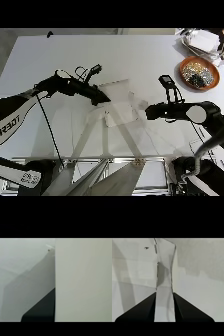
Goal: Fold the box and place the chain.
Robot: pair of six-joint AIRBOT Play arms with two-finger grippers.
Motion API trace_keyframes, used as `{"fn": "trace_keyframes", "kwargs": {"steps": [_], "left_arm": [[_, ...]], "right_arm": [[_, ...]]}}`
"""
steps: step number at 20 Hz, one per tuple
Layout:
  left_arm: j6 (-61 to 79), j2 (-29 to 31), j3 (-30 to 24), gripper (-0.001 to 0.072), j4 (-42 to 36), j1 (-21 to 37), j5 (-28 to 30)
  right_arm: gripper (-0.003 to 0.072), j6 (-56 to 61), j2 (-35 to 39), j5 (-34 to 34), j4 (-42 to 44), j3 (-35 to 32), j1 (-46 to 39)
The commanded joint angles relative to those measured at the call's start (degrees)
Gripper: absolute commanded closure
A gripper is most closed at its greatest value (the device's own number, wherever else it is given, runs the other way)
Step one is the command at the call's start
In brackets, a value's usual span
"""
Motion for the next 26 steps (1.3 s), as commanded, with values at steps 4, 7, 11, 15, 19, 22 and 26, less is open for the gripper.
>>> {"fn": "trace_keyframes", "kwargs": {"steps": [4,7,11,15,19,22,26], "left_arm": [[0.3,6.7,0.0,0.0707,8.8,-0.4,-8.1],[-2.3,8.7,0.0,0.071,12.4,-3.3,-10.5],[-1.5,9.2,-1.4,0.071,13.0,-9.2,-3.1],[0.9,8.5,-4.1,0.0708,8.4,-12.2,10.7],[4.2,5.2,-4.1,0.0706,4.3,-12.8,11.7],[4.6,2.6,-4.1,0.0706,4.6,-13.4,11.6],[11.2,1.2,-4.1,0.0706,4.6,-15.4,13.4]], "right_arm": [[0.041,0.0,7.9,10.0,-1.4,1.8,0.0],[0.041,0.0,12.7,16.5,-4.3,1.8,0.0],[0.041,0.0,17.3,23.9,-8.3,1.7,0.0],[0.041,-1.0,17.9,23.4,-9.2,1.7,0.0],[0.041,-1.1,17.9,19.0,-9.2,1.7,0.0],[0.0411,-1.6,17.9,17.1,-9.2,1.7,0.0],[0.0411,-2.6,17.9,16.7,-9.2,1.6,0.0]]}}
